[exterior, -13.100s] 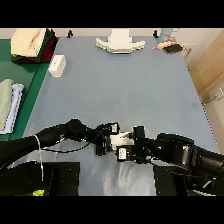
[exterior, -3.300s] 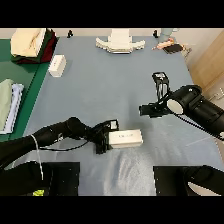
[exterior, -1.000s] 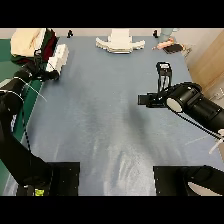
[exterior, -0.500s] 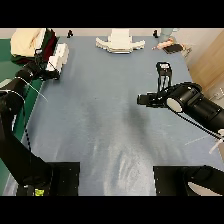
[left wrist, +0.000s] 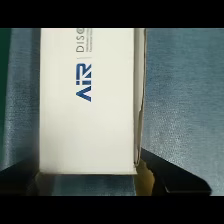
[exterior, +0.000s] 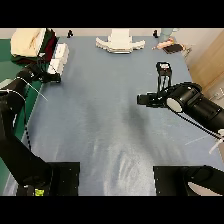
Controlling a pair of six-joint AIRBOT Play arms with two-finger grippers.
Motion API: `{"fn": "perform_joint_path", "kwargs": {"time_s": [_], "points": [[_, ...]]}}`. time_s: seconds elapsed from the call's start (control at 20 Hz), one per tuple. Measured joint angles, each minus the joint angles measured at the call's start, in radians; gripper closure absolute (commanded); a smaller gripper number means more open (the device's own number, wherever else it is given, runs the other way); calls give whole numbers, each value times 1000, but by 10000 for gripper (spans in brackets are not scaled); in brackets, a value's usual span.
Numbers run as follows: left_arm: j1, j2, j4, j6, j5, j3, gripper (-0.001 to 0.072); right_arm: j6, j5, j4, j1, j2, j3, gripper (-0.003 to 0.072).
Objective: Fold the box.
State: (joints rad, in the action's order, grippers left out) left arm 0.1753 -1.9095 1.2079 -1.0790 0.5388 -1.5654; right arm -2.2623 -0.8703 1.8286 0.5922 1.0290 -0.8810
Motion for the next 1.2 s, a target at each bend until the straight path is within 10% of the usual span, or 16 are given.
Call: {"fn": "perform_joint_path", "kwargs": {"time_s": [0.45,0.5,0.55,0.6,0.95,1.2], "points": [[33,23,72,-52,342,-110,19,0,-3,-8,0,0,0,684],[42,33,78,-67,404,-132,139,0,-5,-11,0,0,0,684],[48,43,80,-80,464,-153,516,0,-6,-14,0,0,0,684],[53,57,84,-98,525,-173,694,0,-8,-18,0,0,0,683],[21,208,17,-156,724,-191,700,10,-15,-50,-4,52,-45,684],[-123,458,-9,-155,652,98,699,157,-72,-191,-46,231,-236,684]]}}
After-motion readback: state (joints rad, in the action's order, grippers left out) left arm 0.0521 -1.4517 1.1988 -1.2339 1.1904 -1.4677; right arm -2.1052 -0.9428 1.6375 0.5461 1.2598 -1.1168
